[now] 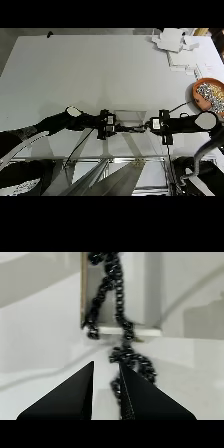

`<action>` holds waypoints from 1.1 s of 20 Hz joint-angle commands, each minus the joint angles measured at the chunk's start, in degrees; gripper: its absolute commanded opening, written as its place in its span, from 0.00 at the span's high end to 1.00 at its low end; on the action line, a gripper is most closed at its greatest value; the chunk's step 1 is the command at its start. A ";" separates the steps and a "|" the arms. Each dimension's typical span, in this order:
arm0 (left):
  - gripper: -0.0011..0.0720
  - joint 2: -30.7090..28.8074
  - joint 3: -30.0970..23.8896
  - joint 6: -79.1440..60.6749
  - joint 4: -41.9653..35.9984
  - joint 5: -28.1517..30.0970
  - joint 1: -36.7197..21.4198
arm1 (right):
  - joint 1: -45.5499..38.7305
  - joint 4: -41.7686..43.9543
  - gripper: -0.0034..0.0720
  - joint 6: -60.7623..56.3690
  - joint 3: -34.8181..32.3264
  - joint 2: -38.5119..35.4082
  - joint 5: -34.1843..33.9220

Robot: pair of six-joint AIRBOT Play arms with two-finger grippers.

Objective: Fold the box and place the chain.

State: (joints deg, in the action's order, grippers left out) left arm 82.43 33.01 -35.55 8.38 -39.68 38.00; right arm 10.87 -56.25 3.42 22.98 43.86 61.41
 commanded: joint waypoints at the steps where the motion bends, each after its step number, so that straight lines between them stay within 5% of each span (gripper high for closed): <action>1: 0.61 -0.02 0.04 0.00 0.02 0.00 -0.04 | -0.15 3.52 0.72 1.60 -2.27 2.36 -0.94; 22: 0.61 -0.02 0.04 0.00 0.02 0.02 -0.04 | -0.15 9.84 0.74 6.08 -5.86 2.60 -7.15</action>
State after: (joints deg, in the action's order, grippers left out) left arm 82.43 33.01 -35.55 8.40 -39.68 38.00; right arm 10.74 -47.24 9.47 17.15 46.41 54.26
